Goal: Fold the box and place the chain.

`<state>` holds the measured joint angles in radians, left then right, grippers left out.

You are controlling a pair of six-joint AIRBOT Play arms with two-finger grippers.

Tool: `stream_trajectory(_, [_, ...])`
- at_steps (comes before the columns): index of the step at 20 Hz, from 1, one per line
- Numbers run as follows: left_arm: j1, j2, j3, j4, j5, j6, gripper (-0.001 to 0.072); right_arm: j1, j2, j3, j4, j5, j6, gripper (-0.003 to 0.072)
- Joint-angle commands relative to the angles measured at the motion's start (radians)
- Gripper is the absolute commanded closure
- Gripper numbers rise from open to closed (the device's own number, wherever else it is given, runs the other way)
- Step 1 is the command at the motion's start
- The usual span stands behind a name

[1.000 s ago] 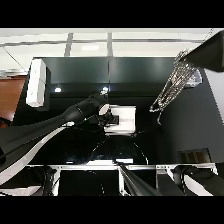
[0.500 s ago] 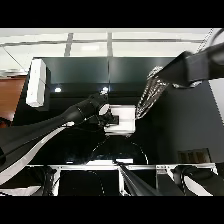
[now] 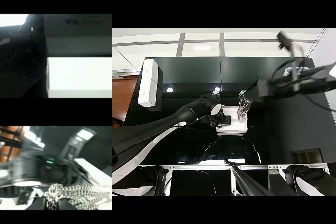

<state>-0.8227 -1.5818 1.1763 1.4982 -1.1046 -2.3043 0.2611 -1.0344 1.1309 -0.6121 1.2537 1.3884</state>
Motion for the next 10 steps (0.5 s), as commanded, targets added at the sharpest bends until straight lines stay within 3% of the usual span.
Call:
stream_trajectory(1, [0.001, 0.000, 0.001, 0.000, 0.000, 0.000, 0.0680, 0.074, 0.001, -0.152, -0.043, -0.149, -0.001, 0.0677])
stream_trajectory(6, [0.001, 0.000, 0.001, 0.000, 0.000, 0.000, 0.0680, 0.115, 0.001, -0.260, -0.120, -0.207, 0.022, 0.0667])
stream_trajectory(7, [0.001, 0.000, 0.001, 0.000, 0.000, 0.000, 0.0680, 0.115, 0.001, -0.260, -0.121, -0.208, 0.023, 0.0559])
stream_trajectory(8, [0.001, 0.000, 0.001, 0.000, 0.000, 0.000, 0.0680, 0.113, 0.001, -0.260, -0.121, -0.208, 0.026, 0.0347])
stream_trajectory(10, [0.001, 0.000, 0.001, 0.000, 0.000, 0.000, 0.0680, 0.081, 0.005, -0.256, -0.122, -0.185, 0.025, 0.0332])
